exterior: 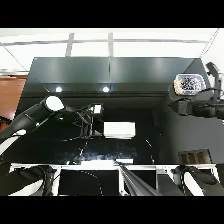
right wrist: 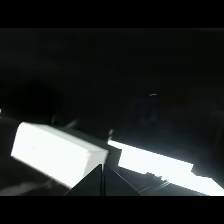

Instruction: Fold the box and place the chain.

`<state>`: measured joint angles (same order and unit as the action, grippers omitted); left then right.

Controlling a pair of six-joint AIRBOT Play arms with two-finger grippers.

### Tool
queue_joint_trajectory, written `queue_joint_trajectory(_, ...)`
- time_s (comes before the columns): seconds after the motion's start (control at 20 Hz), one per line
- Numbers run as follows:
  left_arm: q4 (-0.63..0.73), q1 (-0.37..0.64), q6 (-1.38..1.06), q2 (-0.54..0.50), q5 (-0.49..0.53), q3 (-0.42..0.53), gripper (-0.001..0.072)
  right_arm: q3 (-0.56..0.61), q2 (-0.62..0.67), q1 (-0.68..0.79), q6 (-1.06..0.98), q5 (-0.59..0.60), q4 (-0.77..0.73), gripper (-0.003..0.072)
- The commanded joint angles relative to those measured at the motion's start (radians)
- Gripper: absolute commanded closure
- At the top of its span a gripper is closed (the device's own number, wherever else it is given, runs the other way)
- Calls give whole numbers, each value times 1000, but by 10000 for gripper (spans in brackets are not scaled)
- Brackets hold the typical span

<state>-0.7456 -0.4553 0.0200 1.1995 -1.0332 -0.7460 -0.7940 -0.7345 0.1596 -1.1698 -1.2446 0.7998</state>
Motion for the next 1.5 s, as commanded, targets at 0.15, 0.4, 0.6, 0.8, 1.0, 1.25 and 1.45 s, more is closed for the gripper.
queue_joint_trajectory(0.15, -2, -129, 218, -24, 100, -81, -4, -1, 25, 58, -4, 34, 24, 676)
queue_joint_trajectory(0.4, 56, -216, 220, 66, 207, -144, -3, -1, 25, 58, -4, 33, 24, 676)
queue_joint_trajectory(0.6, 77, -254, 224, 157, 247, -195, -2, -1, 25, 58, -4, 34, 24, 676)
queue_joint_trajectory(0.8, 77, -264, 265, 217, 246, -221, -2, -1, 25, 58, -4, 33, 24, 676)
queue_joint_trajectory(1.0, 69, -267, 265, 222, 245, -220, -2, -1, 25, 58, -4, 33, 24, 676)
queue_joint_trajectory(1.25, 56, -267, 266, 223, 232, -220, -2, -1, 25, 58, -4, 34, 24, 676)
queue_joint_trajectory(1.45, 23, -269, 300, 225, 209, -220, -2, -1, 25, 58, -4, 34, 24, 676)
